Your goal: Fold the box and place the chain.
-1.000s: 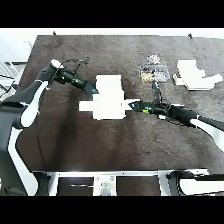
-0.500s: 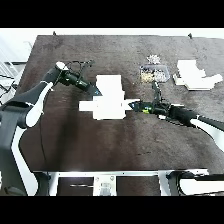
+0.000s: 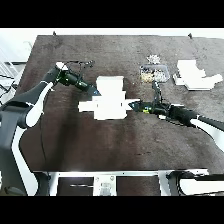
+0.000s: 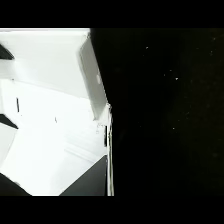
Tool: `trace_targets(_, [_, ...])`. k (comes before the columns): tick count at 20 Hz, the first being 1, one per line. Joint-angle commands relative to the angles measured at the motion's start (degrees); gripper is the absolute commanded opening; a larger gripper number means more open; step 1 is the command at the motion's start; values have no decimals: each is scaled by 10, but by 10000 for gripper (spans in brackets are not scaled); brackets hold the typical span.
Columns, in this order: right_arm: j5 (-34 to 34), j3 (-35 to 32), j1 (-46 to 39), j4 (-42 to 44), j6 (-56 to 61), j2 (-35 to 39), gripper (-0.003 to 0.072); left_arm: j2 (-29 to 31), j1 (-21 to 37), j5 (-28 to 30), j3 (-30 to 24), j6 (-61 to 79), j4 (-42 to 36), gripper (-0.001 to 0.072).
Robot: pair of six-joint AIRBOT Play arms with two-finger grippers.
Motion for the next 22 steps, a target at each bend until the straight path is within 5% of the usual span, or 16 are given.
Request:
trace_targets(1, [1, 0, 0, 0, 0, 0, 8, 0, 0, 8, 1, 13, -6, 19])
trace_targets(3, [1, 0, 0, 0, 0, 0, 78, 0, 0, 3, 1, 48, -8, 18])
trace_targets(4, [1, 0, -3, 0, 0, 0, 241, 0, 0, -2, 1, 83, -10, 18])
trace_targets(5, [1, 1, -9, 0, 0, 0, 318, 0, 0, -7, 1, 112, -10, 16])
trace_targets(14, [164, 2, -171, 33, 0, 10, 301, 28, 0, 23, -71, 302, -51, 13])
trace_targets(22, [162, 2, -180, 32, -30, 10, 301, 43, -4, 103, -93, 358, -54, 13])
